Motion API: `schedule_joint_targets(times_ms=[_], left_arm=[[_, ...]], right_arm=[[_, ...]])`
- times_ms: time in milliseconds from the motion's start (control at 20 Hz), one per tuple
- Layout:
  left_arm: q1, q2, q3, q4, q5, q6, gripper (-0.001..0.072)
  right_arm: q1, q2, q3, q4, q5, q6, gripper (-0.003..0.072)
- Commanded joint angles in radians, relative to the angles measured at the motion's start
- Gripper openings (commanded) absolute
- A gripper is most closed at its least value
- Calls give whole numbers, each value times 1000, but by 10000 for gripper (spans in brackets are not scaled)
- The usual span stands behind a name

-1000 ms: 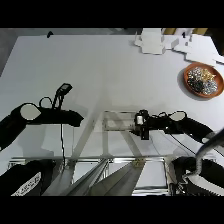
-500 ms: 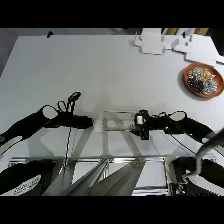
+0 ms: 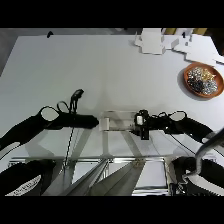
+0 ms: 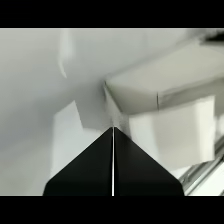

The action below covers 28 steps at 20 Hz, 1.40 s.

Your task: Fold the box and place the chain.

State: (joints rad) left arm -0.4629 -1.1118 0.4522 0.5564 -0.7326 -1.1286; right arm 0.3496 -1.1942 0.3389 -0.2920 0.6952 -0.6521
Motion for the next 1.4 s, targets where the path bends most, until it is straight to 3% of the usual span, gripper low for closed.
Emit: schedule_joint_targets(times_ms=[0,100,300,500,650,1050,1150,1350], left_arm=[[-13,18,6,-30,-23,2,9],[-23,18,14,-34,-32,2,14],[-35,18,37,-37,-50,2,94],[-42,18,64,-36,-53,2,95],[-42,16,64,-24,-57,2,155],[-49,5,64,13,-48,-17,157],[-52,2,64,34,-43,-51,217],[-58,-3,72,56,-40,-97,231]], right_arm=[[0,2,1,0,3,0,381],[0,2,1,0,-3,0,381],[0,2,1,0,-2,0,381],[0,2,1,0,-2,0,381],[0,2,1,0,-2,0,381],[0,2,1,0,-2,0,381],[0,2,1,0,-2,0,381],[0,2,1,0,-2,0,381]])
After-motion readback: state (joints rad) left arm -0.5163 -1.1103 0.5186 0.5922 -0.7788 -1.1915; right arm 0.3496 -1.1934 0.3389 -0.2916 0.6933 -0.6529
